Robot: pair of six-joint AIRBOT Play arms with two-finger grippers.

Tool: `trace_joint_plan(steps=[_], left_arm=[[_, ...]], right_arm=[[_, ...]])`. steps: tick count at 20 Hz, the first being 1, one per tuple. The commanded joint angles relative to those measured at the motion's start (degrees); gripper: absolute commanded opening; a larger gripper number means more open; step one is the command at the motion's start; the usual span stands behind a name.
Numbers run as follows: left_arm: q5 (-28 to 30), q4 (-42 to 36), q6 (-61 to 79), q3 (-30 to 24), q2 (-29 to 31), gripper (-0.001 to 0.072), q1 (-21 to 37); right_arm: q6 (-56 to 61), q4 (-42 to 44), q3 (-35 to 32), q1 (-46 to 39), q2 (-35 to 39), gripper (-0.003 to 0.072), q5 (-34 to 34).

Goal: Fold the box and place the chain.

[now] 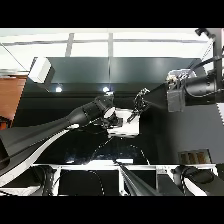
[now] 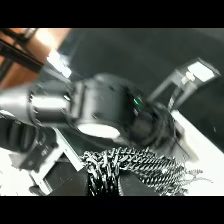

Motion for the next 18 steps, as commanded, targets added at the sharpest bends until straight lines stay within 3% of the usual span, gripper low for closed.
trace_joint_plan(steps=[1, 8, 13, 17, 18], left_arm=[[0.04, 0.04, 0.02, 0.04, -0.02, 0.0029, 0.02], [0.04, 0.04, 0.02, 0.04, -0.02, 0.0029, 0.02], [0.09, 0.04, 0.02, 0.04, -0.02, 0.0029, 0.02], [0.11, 0.04, 0.02, 0.04, -0.04, 0.0029, 0.02], [0.11, 0.04, 0.02, 0.04, -0.04, 0.0029, 0.02]], right_arm=[[0.96, -2.36, -4.76, 0.09, -0.09, 0.0015, 1.2], [0.98, -0.87, -19.04, 0.59, -1.81, 0.0016, -9.75], [3.32, -7.91, -20.17, 2.6, -4.02, 0.0017, -11.26], [3.3, -8.24, -20.98, 5.35, -6.58, 0.0021, -12.09], [3.32, -9.09, -20.98, 6.43, -7.34, 0.0087, -13.11]])
